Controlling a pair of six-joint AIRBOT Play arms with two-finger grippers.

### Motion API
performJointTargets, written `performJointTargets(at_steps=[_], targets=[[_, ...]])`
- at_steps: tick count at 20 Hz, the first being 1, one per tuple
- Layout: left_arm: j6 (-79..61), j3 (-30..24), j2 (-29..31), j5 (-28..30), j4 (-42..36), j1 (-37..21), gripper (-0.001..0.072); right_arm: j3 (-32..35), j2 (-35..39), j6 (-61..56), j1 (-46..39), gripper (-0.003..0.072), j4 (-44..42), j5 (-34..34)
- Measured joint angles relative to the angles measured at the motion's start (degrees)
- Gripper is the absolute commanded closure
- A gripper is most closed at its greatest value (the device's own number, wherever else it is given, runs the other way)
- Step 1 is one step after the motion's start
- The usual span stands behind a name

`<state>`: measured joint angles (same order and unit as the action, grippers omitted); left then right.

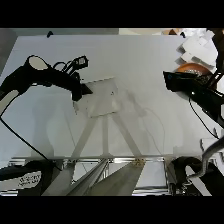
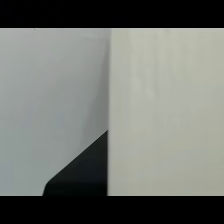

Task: Fold the box and place the chain.

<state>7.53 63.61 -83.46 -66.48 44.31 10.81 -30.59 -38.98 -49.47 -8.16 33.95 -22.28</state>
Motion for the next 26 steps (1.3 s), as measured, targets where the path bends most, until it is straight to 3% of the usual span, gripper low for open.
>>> performJointTargets(at_steps=[8,13,15,26], targets=[[-10.27,-0.42,-4.72,1.29,-4.28,1.38,0.0708,0.0,0.17,-0.17,-1.16,0.0057,0.72,-2.43],[-14.93,-0.42,-8.7,2.43,-4.76,4.31,0.0707,0.0,0.17,-0.2,-1.2,0.0059,0.76,-2.62],[-17.09,-0.42,-9.53,3.41,-4.83,5.07,0.0707,0.0,0.17,-0.2,-1.2,0.0103,0.76,-2.67],[-22.34,-0.39,-13.53,5.16,-5.09,5.95,0.07,0.0,0.17,-0.2,-1.2,0.0103,0.76,-2.67]])
